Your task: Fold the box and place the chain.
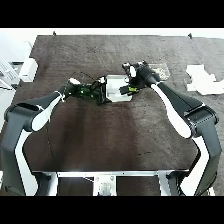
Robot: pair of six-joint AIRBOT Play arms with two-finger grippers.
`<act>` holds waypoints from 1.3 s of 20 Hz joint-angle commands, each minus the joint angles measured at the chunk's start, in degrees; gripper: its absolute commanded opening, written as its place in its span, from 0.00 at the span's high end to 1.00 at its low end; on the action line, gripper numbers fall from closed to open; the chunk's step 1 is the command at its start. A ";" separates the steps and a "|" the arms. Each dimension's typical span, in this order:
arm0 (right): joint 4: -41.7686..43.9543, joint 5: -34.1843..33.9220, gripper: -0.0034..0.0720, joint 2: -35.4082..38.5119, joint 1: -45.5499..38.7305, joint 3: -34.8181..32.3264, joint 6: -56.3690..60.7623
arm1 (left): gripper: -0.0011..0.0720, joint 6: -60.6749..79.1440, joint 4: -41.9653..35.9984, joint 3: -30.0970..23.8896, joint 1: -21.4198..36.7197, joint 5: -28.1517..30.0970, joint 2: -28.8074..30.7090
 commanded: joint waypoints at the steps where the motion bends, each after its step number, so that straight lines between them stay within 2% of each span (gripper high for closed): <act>1: -0.15 0.79 0.61 0.37 -0.11 1.81 0.50 | 0.35 -0.15 0.00 0.02 0.00 0.04 -0.02; 3: -0.11 1.81 0.47 1.03 -0.42 3.37 0.50 | 0.35 -0.15 0.00 0.02 0.00 0.04 -0.02; 7: -0.11 5.09 0.37 3.93 -1.46 3.98 -0.55 | 0.35 -0.15 0.00 0.02 0.00 0.07 -0.02; 11: -0.15 1.90 0.37 8.70 -3.17 3.98 -6.34 | 0.35 -0.15 0.00 0.02 0.00 0.07 -0.02; 16: 0.22 -10.91 0.38 9.64 -11.82 3.98 -7.76 | 0.35 -0.15 0.00 0.02 0.00 0.04 -0.02; 21: 14.58 -14.56 0.43 3.93 -21.29 4.07 -19.47 | 0.35 -0.15 0.00 0.02 0.00 0.04 -0.02; 26: 20.68 -17.25 0.43 0.02 -23.32 4.66 -26.43 | 0.35 -0.15 0.00 0.02 0.00 0.04 -0.02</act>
